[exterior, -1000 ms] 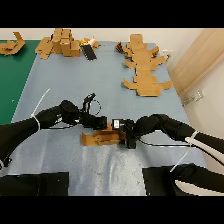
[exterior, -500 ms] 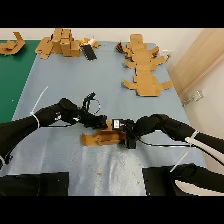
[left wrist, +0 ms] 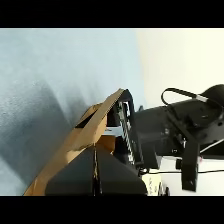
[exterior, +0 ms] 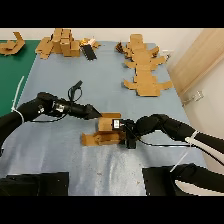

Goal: Fold the box.

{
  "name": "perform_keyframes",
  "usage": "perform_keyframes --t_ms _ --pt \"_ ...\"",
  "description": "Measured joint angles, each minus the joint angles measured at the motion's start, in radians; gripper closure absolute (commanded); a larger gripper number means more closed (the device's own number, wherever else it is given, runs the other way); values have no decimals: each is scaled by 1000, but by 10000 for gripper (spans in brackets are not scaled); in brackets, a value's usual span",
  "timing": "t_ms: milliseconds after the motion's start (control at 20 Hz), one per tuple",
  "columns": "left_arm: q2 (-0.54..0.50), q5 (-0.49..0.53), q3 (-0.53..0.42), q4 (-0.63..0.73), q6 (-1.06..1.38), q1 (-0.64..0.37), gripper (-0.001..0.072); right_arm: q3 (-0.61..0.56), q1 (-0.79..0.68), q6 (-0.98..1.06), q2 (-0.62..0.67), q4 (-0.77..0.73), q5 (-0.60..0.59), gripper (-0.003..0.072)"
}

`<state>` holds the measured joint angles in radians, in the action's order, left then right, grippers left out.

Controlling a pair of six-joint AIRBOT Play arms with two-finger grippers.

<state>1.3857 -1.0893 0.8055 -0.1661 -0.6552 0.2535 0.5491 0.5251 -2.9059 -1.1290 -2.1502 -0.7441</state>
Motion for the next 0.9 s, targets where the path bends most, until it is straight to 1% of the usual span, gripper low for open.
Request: perform_keyframes --t_ms 150,300,400,550,600,650,700,750,900 --pt "-77 -41 -45 -45 77 -72 702 0 0 0 0 0 0 185" --pt "-221 -50 -121 -142 145 -100 703 0 0 0 0 0 0 184" --pt "-342 -32 -174 -227 166 -97 700 0 0 0 0 0 0 185" --pt "-519 4 -224 -361 192 -45 697 0 0 0 0 0 0 184" --pt "-562 22 -232 -396 205 -20 635 0 0 0 0 0 0 185" --pt "-597 45 -238 -426 221 9 289 0 0 0 0 0 0 184" --pt "-619 74 -243 -444 237 38 37 0 0 0 0 0 0 185" --pt "-632 103 -245 -462 253 68 68 0 0 0 0 0 0 184" --pt "-628 183 -249 -492 308 161 68 0 0 0 0 0 0 185"
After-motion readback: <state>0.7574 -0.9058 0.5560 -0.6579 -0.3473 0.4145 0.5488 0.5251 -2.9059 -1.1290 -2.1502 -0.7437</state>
